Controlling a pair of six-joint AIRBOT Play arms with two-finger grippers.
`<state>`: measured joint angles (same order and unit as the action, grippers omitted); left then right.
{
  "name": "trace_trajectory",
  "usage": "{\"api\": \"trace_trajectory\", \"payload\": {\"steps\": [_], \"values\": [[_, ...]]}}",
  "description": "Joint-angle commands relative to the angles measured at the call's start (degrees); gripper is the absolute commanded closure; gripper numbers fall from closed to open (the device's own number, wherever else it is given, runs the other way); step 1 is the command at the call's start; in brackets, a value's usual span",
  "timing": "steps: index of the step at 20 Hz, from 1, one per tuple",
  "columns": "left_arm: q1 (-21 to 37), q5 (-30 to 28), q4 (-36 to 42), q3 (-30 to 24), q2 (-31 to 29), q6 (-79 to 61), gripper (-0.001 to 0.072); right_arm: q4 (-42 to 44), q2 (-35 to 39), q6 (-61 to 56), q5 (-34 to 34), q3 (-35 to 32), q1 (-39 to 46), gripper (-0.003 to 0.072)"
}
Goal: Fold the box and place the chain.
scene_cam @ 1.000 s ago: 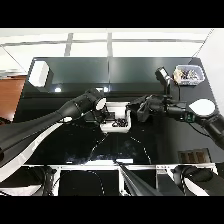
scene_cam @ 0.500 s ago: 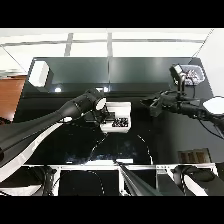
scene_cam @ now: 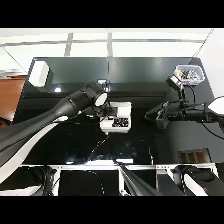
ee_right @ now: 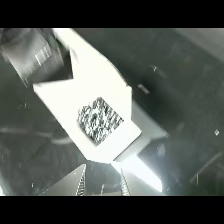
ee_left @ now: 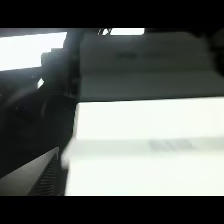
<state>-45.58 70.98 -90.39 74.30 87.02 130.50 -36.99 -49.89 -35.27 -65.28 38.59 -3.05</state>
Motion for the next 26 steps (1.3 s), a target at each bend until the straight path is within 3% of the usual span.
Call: {"api": "trace_trajectory", "payload": {"steps": [1,4,7,8,10,12,14,17,18,19,23,26], "values": [[-0.68,4.87,-6.56,0.76,-6.4,-4.94,0.0138,-2.27,0.02,-0.37,-2.45,0.02,0.17,0.0414],[2.08,9.27,-12.81,-5.75,-14.93,-12.81,0.0138,-2.27,0.02,-0.37,-2.36,0.02,0.17,0.0414],[10.91,3.76,-9.46,-18.45,-27.56,-25.51,0.0138,-2.32,0.02,-1.51,-1.2,0.02,0.17,0.0413],[15.47,-0.37,-4.26,-23.02,-31.71,-30.1,0.0138,-2.29,0.02,-2.12,-0.59,0.02,0.17,0.0413],[25.77,-8.74,16.41,-33.22,-39.19,-46.16,0.0138,-2.29,0.02,-5.03,-0.24,0.02,0.17,0.0413],[32.54,-10.97,37.62,-41.29,-42.77,-68.87,0.0138,-2.29,0.02,-6.82,-0.79,0.02,0.17,0.0413],[34.58,-11.76,45.99,-46.93,-42.8,-87.95,0.0138,-2.29,0.02,-7.19,-0.61,0.02,0.17,0.0413],[33.33,-16.28,48.09,-51.78,-39.87,-97.39,0.0135,-2.29,0.02,-7.96,-0.46,0.02,0.17,0.0413],[32.46,-17.97,48.06,-52.04,-38.4,-100.04,0.009,-2.27,0.02,-8.07,-0.46,0.02,0.17,0.0414],[31.54,-19.67,48.13,-52.02,-36.96,-104.37,-0.001,-2.27,0.02,-8.07,-0.22,0.02,0.17,0.0413],[28.17,-22.27,49.44,-50.31,-31.41,-123.58,-0.0008,-2.27,0.02,-8.61,0.81,0.02,0.17,0.0413],[27.91,-17.68,53.13,-45.7,-24.48,-131.49,-0.0008,-2.29,0.02,-9.16,1.05,0.02,0.17,0.0413]]}}
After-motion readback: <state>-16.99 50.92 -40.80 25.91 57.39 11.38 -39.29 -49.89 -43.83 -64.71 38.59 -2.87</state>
